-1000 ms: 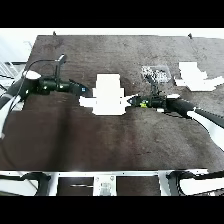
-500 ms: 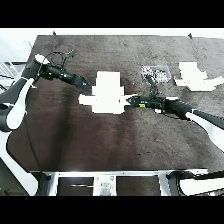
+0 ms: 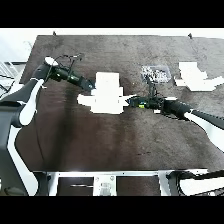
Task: Fold the box and place the chain.
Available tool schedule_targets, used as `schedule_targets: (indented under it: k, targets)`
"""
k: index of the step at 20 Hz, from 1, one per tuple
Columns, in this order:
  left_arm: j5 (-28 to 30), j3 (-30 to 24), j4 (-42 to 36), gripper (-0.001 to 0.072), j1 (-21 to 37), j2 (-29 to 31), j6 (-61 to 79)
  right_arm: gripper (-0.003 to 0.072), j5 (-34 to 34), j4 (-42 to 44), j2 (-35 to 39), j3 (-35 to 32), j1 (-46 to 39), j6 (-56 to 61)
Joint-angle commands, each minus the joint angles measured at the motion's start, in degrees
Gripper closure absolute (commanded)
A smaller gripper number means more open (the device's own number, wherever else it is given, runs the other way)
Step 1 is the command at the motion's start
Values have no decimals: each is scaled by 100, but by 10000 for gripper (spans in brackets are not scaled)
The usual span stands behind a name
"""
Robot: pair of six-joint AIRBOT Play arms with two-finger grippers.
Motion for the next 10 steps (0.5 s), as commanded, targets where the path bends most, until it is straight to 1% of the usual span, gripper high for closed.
schedule_targets:
  k: [1, 2, 5, 7, 8, 9, 10]
  targets:
    - [122, 236, -37, -11, -98, -273, 42, 679, 11, -37, -4, -2, 4, -76]
    - [103, 337, -50, -11, -101, -365, 26, 679, 11, -39, -4, -2, 4, -85]
    - [-28, 651, -461, -10, -116, -702, -37, 679, 11, -35, -4, -2, 7, -175]
    - [-94, 804, -468, -9, -149, -852, -61, 679, 13, -39, -4, -2, 7, -186]
    - [-146, 839, -474, 76, -162, -896, -63, 679, 13, -37, -4, -2, 7, -221]
    - [-195, 844, -472, 102, -173, -918, -57, 679, 13, -39, -4, -2, 7, -219]
    - [-240, 844, -483, 102, -170, -938, -59, 679, 13, -39, -4, -2, 7, -219]
